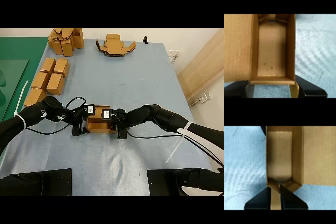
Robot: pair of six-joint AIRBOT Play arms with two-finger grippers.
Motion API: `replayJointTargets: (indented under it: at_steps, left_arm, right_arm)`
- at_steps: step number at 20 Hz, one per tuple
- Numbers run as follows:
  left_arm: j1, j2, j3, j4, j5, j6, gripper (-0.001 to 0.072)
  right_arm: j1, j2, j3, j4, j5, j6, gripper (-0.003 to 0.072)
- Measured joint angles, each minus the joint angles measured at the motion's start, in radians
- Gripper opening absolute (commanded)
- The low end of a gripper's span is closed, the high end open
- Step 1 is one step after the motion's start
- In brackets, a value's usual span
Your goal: Fold the box.
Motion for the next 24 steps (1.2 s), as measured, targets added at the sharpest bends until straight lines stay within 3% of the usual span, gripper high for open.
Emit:
replayJointTargets:
  at_steps: [2,5,13,14,15,18,19,22,23,24]
  left_arm:
    - [0.000,0.000,0.000,-0.003,-0.002,-0.001,0.0294]
    - [-0.002,0.000,0.000,-0.016,-0.026,0.000,0.0294]
    - [-0.001,0.000,0.000,-0.013,-0.009,-0.001,0.0294]
    - [-0.001,0.000,0.000,-0.012,-0.008,-0.002,0.0294]
    - [-0.001,0.000,0.000,-0.011,-0.008,-0.002,0.0294]
    - [-0.001,0.000,0.000,-0.011,-0.007,-0.003,0.0294]
    - [-0.001,0.000,0.000,-0.011,-0.007,-0.003,0.0294]
    - [-0.001,0.000,0.000,-0.012,-0.004,-0.006,0.0294]
    - [-0.001,0.000,0.000,-0.012,-0.004,-0.006,0.0294]
    - [-0.001,0.000,0.000,-0.012,-0.005,-0.006,0.0294]
  right_arm:
    - [0.001,-0.006,0.000,0.006,0.011,-0.002,0.0150]
    - [0.002,-0.012,0.001,0.015,0.027,0.000,0.0436]
    - [0.002,0.026,0.004,-0.005,0.007,-0.002,0.0435]
    - [0.002,0.031,0.004,-0.008,0.006,-0.003,0.0393]
    - [0.002,0.035,0.004,-0.009,0.002,-0.003,0.0295]
    - [0.003,0.042,0.004,-0.009,-0.016,-0.003,0.0263]
    - [0.003,0.047,0.004,-0.010,-0.022,-0.003,0.0148]
    - [0.003,0.070,0.004,-0.011,-0.036,-0.002,0.0080]
    - [0.003,0.080,0.004,-0.013,-0.036,-0.002,0.0000]
    - [0.003,0.093,0.004,-0.013,-0.036,-0.002,0.0003]
